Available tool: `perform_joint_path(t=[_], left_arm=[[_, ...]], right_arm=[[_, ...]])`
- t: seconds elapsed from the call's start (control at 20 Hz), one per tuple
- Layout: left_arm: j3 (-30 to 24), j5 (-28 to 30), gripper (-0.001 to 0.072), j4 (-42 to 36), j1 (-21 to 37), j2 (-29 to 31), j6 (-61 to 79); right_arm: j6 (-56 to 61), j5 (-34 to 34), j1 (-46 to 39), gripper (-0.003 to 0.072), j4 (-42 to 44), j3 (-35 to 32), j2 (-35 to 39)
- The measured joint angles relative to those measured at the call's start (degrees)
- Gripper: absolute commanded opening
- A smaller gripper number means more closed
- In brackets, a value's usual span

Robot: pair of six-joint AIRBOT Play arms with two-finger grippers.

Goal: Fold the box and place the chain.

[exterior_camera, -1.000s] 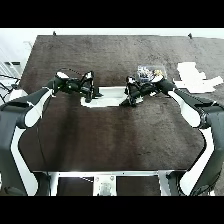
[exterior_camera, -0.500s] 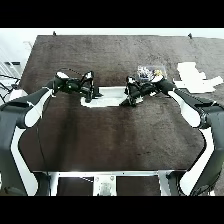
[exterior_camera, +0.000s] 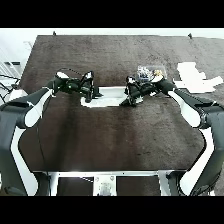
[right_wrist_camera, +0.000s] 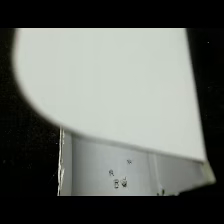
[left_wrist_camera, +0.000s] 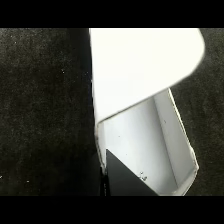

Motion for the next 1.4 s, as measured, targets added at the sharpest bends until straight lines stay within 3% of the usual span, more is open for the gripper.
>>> perform_joint_path(t=[0.25,0.3,0.35,0.4,0.7,1.0,1.2,1.25,1.3,1.4], left_arm=[[0.00,0.00,0.0022,-0.04,0.00,0.00,0.00],[0.00,-0.02,0.0138,-0.04,0.00,0.00,0.00],[0.00,-0.26,0.0359,-0.02,-0.04,0.00,0.00],[0.00,-0.63,0.0396,-0.09,-0.13,-0.02,-0.02],[0.26,-0.70,0.0397,-0.85,-0.04,0.76,0.00],[2.27,-6.71,0.0397,-0.48,2.91,2.01,-2.21],[3.41,-11.74,0.0395,-0.28,6.95,3.67,-4.31],[3.56,-12.72,0.0273,-0.48,7.63,4.11,-4.74],[3.74,-13.53,0.0042,-0.70,8.15,4.68,-5.20],[3.96,-15.76,0.0018,-1.05,8.48,5.57,-5.64]], right_arm=[[0.00,0.00,0.00,0.0476,0.00,0.00,0.00],[0.00,0.00,0.00,0.0476,0.02,0.00,0.00],[0.00,-0.02,0.02,0.0476,0.04,0.00,0.00],[0.02,-0.04,0.09,0.0476,0.13,0.00,-0.02],[0.00,-0.02,0.07,0.0476,0.07,0.00,-0.02],[0.00,-0.02,0.09,0.0476,0.04,0.00,-0.02],[0.00,-0.02,0.07,0.0475,0.04,0.00,-0.02],[0.00,-0.02,0.09,0.0475,0.02,0.00,-0.02],[0.00,-0.02,0.09,0.0475,0.02,0.00,-0.02],[0.00,-0.02,0.07,0.0476,0.02,0.00,-0.02]])
